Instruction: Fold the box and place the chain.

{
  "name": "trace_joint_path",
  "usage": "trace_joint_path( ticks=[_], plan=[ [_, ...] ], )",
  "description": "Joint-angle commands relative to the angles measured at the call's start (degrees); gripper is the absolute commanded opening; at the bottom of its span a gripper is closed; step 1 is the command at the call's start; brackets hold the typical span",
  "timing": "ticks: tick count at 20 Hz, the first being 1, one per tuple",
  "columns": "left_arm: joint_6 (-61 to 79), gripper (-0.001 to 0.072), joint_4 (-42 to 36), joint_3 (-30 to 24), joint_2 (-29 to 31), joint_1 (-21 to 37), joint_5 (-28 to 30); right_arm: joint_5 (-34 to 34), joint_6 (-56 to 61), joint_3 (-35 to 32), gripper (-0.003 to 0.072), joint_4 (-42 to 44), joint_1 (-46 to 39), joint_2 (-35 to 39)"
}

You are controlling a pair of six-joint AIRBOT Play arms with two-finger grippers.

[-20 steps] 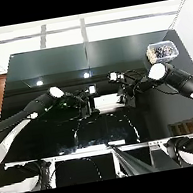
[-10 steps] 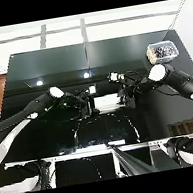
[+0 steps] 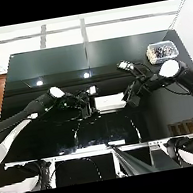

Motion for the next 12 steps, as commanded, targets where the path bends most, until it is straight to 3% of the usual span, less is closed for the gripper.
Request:
trace_joint_path(
  ticks=[1, 6, 12],
  plan=[
    [0.07, 0.0434, -0.46, 0.04, -0.02, -0.02, 0.13, 4.70, 4.72, -4.22, 0.0001, 12.39, -3.26, -0.17],
    [0.07, 0.0434, -0.44, 0.04, -0.02, -0.02, 0.13, -2.84, 4.92, -6.47, 0.0004, 27.50, -2.80, -7.91],
    [0.07, 0.0434, -0.46, 0.04, -0.02, -0.02, 0.13, -7.72, 11.56, -6.51, 0.0008, 23.12, -2.75, -11.41]
  ],
)
